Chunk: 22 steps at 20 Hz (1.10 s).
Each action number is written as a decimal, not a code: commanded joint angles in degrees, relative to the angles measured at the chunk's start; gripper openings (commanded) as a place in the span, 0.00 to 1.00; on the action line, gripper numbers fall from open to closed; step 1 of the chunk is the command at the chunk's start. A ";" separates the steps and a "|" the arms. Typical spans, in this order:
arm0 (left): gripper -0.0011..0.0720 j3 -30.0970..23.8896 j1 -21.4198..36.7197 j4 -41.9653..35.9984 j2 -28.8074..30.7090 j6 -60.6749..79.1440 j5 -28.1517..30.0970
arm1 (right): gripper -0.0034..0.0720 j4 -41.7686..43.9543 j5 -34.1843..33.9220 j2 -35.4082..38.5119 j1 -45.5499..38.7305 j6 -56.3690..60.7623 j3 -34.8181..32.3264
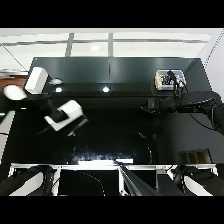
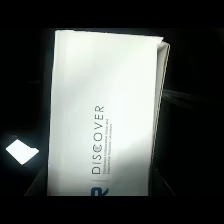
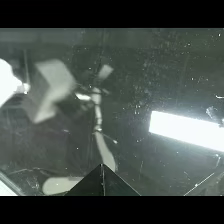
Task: Fold the box and place the chain.
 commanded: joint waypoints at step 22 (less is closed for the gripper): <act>0.74 0.63 19.32 -1.92 -13.33 -1.55 36.98 | 0.07 -0.22 5.14 0.02 -0.04 -2.47 0.07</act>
